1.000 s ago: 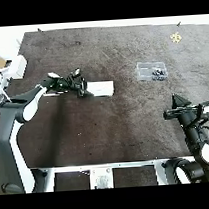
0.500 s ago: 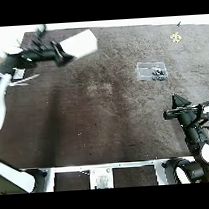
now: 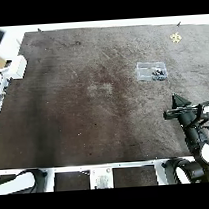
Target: Fold the box and place the chain.
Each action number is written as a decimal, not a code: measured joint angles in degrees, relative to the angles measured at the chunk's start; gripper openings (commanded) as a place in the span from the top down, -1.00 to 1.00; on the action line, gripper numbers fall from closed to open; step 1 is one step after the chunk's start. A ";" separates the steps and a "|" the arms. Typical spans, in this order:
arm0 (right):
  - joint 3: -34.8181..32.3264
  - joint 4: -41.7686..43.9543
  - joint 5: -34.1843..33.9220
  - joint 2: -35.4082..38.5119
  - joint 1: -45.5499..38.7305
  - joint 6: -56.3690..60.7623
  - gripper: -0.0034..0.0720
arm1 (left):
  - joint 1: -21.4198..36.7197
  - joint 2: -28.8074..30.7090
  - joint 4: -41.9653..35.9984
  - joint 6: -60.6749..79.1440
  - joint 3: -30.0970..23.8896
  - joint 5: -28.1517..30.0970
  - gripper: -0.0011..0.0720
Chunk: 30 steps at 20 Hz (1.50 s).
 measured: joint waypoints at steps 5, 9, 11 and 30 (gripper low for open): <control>0.00 0.00 0.00 0.00 0.00 0.02 0.90 | 12.26 8.28 4.70 -1.75 -19.85 0.92 0.96; 0.00 0.02 0.00 0.00 0.00 0.02 0.90 | 16.72 9.90 6.05 3.04 -30.69 3.06 0.96; 0.00 0.00 0.00 0.00 0.00 0.02 0.90 | 17.57 9.11 6.32 6.34 -33.92 4.94 0.96; 0.00 0.02 -0.02 0.00 0.00 0.02 0.90 | 18.03 -2.49 8.39 18.67 -36.79 6.88 0.94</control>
